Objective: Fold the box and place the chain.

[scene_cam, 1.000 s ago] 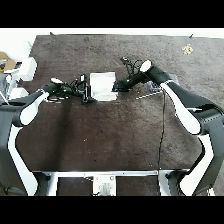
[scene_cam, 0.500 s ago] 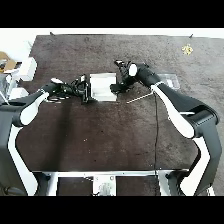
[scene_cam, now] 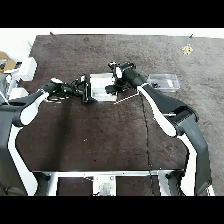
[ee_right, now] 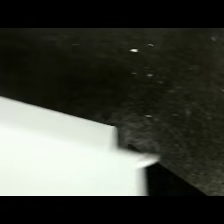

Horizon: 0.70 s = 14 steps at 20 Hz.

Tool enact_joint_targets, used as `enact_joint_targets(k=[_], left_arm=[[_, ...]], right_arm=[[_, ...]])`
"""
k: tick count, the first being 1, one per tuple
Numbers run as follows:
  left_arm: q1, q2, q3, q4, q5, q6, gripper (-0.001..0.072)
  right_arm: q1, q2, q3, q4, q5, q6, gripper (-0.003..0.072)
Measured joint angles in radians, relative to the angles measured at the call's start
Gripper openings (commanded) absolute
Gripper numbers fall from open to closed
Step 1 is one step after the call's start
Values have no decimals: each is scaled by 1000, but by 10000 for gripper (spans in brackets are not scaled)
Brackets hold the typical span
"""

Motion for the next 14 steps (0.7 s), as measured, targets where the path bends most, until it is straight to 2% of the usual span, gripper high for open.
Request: enact_joint_targets(k=[3, 7, 8, 14], left_arm=[[0, 0, 0, 0, 0, -1, 224], [0, 0, 0, 0, 1, -1, 224], [0, 0, 0, 0, 1, -1, 224], [0, 0, 0, 0, 1, 0, 224]], right_arm=[[9, -10, 8, -34, 5, 65, 265], [17, -14, 10, -62, 6, 158, 262], [19, -14, 10, -67, 7, 176, 200], [29, -16, 9, -81, 20, 257, 197]])
